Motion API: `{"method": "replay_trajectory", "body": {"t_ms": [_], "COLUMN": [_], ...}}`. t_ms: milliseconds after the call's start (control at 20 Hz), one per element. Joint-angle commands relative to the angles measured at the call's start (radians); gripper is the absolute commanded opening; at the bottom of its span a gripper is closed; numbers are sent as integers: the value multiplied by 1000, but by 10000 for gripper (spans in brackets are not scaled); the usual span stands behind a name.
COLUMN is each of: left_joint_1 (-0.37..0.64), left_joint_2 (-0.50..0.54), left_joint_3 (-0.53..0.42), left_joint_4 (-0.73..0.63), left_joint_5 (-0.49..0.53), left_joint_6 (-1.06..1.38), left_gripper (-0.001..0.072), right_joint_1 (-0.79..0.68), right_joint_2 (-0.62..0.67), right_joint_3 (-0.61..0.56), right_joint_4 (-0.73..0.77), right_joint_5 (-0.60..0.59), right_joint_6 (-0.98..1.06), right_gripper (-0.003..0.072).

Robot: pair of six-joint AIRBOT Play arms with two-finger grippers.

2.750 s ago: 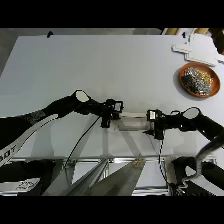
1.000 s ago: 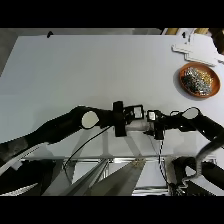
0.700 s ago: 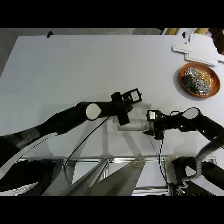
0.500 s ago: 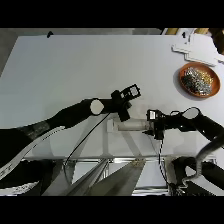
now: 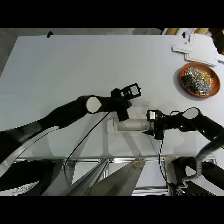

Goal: Fold the box and place the chain.

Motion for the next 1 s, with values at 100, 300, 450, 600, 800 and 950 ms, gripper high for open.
{"method": "replay_trajectory", "body": {"t_ms": [100, 300, 450, 600, 800, 950], "left_joint_1": [-1, 0, 3, 36, 69, 69], "left_joint_2": [104, 66, 53, 54, 54, 53], "left_joint_3": [-5, -79, -134, -173, -202, -235], "left_joint_4": [163, 175, 178, 177, 175, 182], "left_joint_5": [-337, -351, -308, -317, -343, -294], "left_joint_6": [-107, -138, -138, -148, -147, -47], "left_gripper": [11, 8, 14, 16, 29, 245], "right_joint_1": [0, 0, 0, 0, 0, 0], "right_joint_2": [0, 0, 0, 0, 0, 0], "right_joint_3": [0, 0, 0, 0, 0, 0], "right_joint_4": [2, 2, 2, 2, 2, 2], "right_joint_5": [1, 1, 1, 1, 1, 1], "right_joint_6": [0, 0, 0, 0, 0, 0], "right_gripper": [437, 437, 437, 437, 437, 437]}}
